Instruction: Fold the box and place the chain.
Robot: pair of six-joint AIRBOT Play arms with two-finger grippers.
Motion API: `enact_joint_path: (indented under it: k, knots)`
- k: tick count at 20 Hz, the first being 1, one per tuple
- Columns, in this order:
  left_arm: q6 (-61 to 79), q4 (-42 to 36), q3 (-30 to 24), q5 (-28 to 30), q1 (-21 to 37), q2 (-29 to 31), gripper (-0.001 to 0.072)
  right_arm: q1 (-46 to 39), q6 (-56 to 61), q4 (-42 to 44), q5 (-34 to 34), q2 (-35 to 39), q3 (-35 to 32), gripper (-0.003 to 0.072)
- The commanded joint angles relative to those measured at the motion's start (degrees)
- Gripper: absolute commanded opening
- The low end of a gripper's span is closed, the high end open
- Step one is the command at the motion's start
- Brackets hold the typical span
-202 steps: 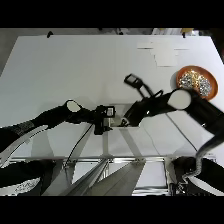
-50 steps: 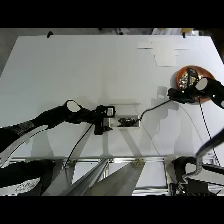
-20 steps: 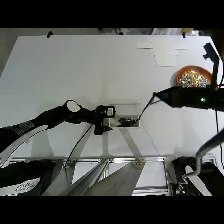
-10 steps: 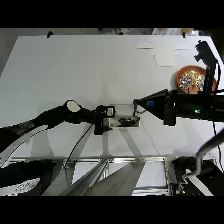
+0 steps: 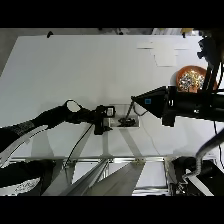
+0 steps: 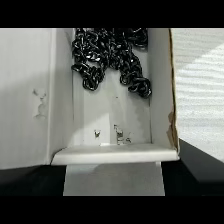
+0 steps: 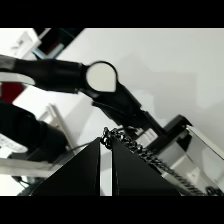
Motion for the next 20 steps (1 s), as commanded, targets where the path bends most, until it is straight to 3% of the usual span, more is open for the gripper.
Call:
enact_joint_path:
  k: [1, 10, 13, 15, 17, 20]
  knots:
    - [0.0, 0.02, 0.0, 0.0, 0.04, 0.04, 0.0211, 0.07, -0.42, -4.72, -0.39, -1.4, -1.81, 0.0017]
    - [0.0, 0.02, 0.0, 0.0, 0.04, 0.04, 0.0211, 3.15, -6.4, -5.92, -0.17, -15.45, -14.08, 0.0018]
    - [0.0, 0.02, 0.0, 0.0, 0.02, 0.04, 0.0211, 6.64, -7.63, -5.9, -2.03, -21.14, -14.1, 0.0024]
    - [0.0, 0.02, 0.0, 0.0, 0.04, 0.04, 0.0211, 6.62, -7.39, -5.95, -3.45, -22.82, -14.08, 0.0126]
    - [0.0, 0.02, 0.0, 0.0, 0.04, 0.04, 0.0211, 5.49, -7.34, -5.86, -3.82, -22.58, -13.6, 0.0128]
    - [0.0, 0.02, 0.0, 0.0, 0.02, 0.04, 0.0211, 1.9, -7.37, -5.88, 2.12, -22.43, -8.39, 0.0136]
